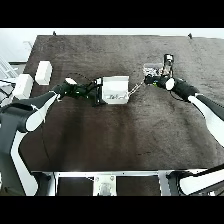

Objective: Fold the box and place the chain.

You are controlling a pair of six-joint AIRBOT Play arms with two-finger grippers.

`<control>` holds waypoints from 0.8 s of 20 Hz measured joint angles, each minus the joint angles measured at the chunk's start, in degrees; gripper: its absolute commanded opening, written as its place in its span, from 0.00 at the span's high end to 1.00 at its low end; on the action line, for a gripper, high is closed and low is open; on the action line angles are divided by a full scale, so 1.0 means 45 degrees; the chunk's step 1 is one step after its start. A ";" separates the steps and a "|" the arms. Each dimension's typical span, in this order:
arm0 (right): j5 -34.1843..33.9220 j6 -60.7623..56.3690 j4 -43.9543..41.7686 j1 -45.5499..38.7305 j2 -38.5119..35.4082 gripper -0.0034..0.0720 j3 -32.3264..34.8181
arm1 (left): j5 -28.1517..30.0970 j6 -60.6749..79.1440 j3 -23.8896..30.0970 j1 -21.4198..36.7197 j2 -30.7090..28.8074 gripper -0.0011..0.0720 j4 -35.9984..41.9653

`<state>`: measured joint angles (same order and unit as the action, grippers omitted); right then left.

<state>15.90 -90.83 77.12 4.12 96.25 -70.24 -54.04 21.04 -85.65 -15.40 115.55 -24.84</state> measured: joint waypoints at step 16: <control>0.2045 0.4328 -0.3410 -0.0170 0.2448 0.94 -0.3084 | 0.0000 0.0000 0.0000 0.0000 0.0000 0.26 0.0000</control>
<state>25.10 -71.35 61.78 3.36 107.26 -84.12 -54.04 21.04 -85.65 -15.40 115.55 -24.84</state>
